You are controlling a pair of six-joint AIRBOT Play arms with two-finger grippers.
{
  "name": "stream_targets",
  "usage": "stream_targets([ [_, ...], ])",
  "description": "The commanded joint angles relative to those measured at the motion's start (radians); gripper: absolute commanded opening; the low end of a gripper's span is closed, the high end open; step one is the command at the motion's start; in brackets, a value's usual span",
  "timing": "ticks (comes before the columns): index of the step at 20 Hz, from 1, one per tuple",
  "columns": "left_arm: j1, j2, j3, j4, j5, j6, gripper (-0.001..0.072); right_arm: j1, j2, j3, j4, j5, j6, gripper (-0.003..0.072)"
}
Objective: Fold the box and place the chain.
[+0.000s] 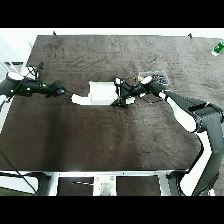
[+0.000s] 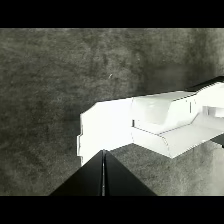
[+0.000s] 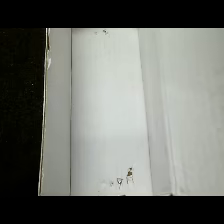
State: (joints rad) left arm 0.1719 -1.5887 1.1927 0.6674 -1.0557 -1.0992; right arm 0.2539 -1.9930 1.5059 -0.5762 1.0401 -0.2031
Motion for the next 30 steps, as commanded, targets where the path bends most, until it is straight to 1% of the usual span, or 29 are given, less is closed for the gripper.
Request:
stream_targets([
  [1, 0.029, 0.002, -0.037, -0.02, 0.005, -0.022, 0.0015, 0.0, 0.0, 0.0, 0.0, 0.0, 0.0, 0.0589],
  [2, 0.043, 0.002, -0.063, -0.033, 0.017, -0.021, 0.0015, 0.0, 0.0, 0.0, 0.0, 0.0, 0.0, 0.0589],
  [4, 0.064, 0.001, -0.128, -0.129, 0.042, 0.02, 0.0016, 0.0, 0.0, 0.0, 0.0, 0.0, 0.0, 0.0589],
  [5, 0.065, 0.001, -0.149, -0.148, 0.051, 0.035, 0.0016, 0.0, 0.0, 0.0, 0.0, 0.0, 0.0, 0.0589],
  [7, 0.062, -0.01, -0.155, -0.162, 0.045, 0.049, 0.0016, 0.0, 0.0, 0.0, 0.0, 0.0, 0.0, 0.0589],
  [12, 0.061, -0.074, -0.154, -0.266, 0.03, 0.088, 0.0016, 0.0, 0.0, 0.0, 0.0, 0.0, 0.0, 0.0589],
  [19, 0.053, -0.13, -0.149, -0.247, 0.052, 0.094, 0.0015, 0.0, 0.0, 0.0, 0.0, 0.0, 0.0, 0.0589],
  [22, -0.005, -0.15, -0.103, -0.176, 0.053, 0.076, 0.0015, 0.0, 0.0, 0.0, 0.0, 0.0, 0.0, 0.0589],
  [25, -0.058, -0.203, -0.045, -0.186, 0.04, 0.046, 0.0016, 0.0, 0.0, 0.0, 0.0, 0.0, 0.0, 0.0589],
  [27, -0.092, -0.229, -0.027, -0.2, 0.027, 0.037, 0.0016, 0.0, 0.0, 0.0, 0.0, 0.0, 0.0, 0.0589],
  [30, -0.126, -0.235, 0.008, -0.21, 0.028, 0.034, 0.0018, 0.0, 0.0, 0.0, 0.0, 0.0, 0.0, 0.0589],
])
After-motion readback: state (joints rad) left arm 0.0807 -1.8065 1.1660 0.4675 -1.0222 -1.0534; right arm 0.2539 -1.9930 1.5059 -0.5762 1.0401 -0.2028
